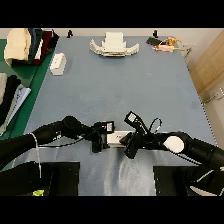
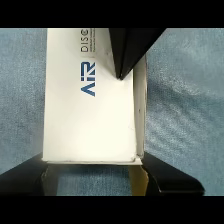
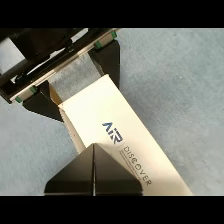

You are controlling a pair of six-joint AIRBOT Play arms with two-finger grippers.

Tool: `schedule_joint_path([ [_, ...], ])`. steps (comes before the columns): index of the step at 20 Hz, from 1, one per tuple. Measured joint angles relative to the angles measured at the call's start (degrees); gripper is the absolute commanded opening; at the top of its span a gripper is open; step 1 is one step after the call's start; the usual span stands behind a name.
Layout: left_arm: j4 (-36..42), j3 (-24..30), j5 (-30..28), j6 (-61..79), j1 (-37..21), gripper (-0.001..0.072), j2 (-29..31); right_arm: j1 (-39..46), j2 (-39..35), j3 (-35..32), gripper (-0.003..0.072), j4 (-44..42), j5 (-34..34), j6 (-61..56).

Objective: Fold the box.

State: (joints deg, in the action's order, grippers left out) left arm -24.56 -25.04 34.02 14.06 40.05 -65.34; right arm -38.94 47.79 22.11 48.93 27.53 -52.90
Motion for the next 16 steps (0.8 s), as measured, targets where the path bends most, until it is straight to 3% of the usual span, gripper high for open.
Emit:
schedule_joint_path([
  [9, 0.02, 0.00, -0.02, -0.07, 0.00, 0.0351, 0.00, 0.04, -3.58, 1.97, 0.0003, 0.17, 0.31, 0.00],
  [16, 0.02, 0.00, -0.02, 0.02, 0.00, 0.0350, 0.00, -0.02, 0.46, 2.03, 0.0003, 0.17, 1.70, 0.00],
])
